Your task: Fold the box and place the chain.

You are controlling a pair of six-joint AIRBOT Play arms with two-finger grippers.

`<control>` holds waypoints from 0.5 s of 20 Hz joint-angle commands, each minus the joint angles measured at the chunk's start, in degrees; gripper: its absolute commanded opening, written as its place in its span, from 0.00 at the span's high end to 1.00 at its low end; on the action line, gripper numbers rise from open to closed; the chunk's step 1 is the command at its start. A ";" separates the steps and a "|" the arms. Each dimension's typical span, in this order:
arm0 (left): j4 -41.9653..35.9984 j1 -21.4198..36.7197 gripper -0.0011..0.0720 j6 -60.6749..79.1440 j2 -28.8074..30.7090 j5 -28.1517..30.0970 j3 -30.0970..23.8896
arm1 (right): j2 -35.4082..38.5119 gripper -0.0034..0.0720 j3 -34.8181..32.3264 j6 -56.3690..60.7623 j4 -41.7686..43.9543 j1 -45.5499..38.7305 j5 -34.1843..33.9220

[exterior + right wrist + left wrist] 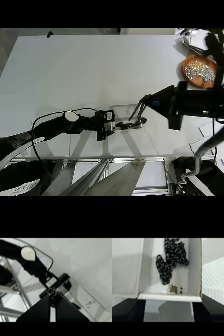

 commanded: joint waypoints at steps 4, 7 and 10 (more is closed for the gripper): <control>0.02 -0.02 0.64 0.00 -0.02 0.00 -0.02 | -12.31 0.93 -3.67 -0.59 -7.89 8.28 -0.68; 0.02 -0.02 0.64 0.00 -0.02 0.00 -0.02 | -17.57 0.93 -5.01 -0.61 -8.28 8.35 -3.08; 0.02 -0.02 0.64 0.00 -0.02 0.00 -0.02 | -23.56 0.93 -6.14 -0.61 -8.11 8.35 -3.69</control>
